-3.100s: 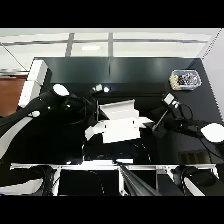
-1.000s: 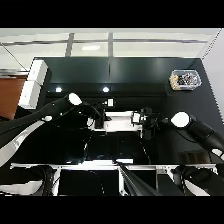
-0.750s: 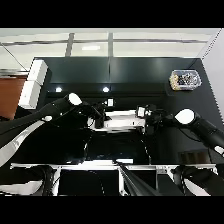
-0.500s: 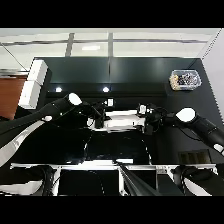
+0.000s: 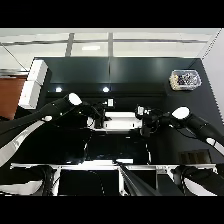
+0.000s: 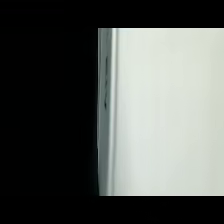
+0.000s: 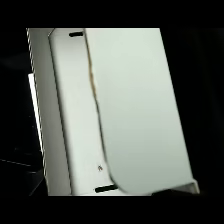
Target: Fold the box and place the chain.
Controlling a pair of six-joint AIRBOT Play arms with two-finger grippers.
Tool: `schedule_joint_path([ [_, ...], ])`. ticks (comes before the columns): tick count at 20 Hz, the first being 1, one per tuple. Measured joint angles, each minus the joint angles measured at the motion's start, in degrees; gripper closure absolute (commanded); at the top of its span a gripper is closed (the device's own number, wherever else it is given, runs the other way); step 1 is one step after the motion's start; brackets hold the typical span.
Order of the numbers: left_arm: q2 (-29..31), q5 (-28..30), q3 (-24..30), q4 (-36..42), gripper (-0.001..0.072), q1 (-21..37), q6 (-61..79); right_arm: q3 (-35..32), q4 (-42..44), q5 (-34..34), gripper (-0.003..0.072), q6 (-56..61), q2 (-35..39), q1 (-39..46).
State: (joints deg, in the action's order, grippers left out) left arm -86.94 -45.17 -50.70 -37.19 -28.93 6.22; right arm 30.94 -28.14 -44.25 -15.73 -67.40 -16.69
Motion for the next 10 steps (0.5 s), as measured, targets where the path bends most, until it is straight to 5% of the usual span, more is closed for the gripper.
schedule_joint_path([
  [4,0.00,-0.28,0.00,0.04,0.0679,0.00,-0.09,0.00,-0.39,-0.07,0.0019,-1.33,-2.16,0.00],
  [6,0.00,-0.39,0.00,0.07,0.0679,0.00,-0.11,0.00,-0.72,0.42,0.0127,-2.54,-2.99,-0.24],
  [10,0.00,-0.39,0.00,0.07,0.0679,0.00,-0.13,0.02,-1.68,1.99,0.0127,-3.74,-3.74,-1.20],
])
